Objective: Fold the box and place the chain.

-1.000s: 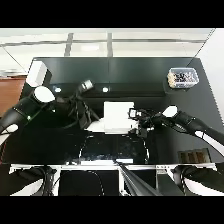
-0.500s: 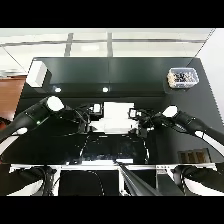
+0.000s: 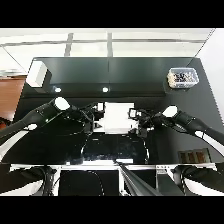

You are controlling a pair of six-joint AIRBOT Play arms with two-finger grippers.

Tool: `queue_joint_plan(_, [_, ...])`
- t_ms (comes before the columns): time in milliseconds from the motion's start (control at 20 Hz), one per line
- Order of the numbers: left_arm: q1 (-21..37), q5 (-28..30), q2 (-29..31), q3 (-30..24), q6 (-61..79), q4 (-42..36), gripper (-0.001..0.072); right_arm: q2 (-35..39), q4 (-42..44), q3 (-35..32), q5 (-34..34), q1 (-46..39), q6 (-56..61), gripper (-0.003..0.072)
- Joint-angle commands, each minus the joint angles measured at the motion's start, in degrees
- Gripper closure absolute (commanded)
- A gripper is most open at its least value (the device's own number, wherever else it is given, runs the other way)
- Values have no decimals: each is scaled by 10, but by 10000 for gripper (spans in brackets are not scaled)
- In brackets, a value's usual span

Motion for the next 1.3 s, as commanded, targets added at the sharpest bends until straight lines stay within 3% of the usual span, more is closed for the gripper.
queue_joint_plan(0, [-3,-14,-3,5,2,-8,382,0,0,0,0,0,0,562])
queue_joint_plan(650, [-3,-41,-3,16,2,-11,375,0,0,0,0,0,0,562])
queue_joint_plan(850, [-3,-37,-11,16,2,-60,380,0,0,0,0,0,0,562])
queue_joint_plan(950, [-7,-38,-25,16,2,-83,534,0,0,0,0,0,0,562])
queue_joint_plan(1250, [-35,-21,-49,16,1,-97,547,0,0,0,0,0,0,562])
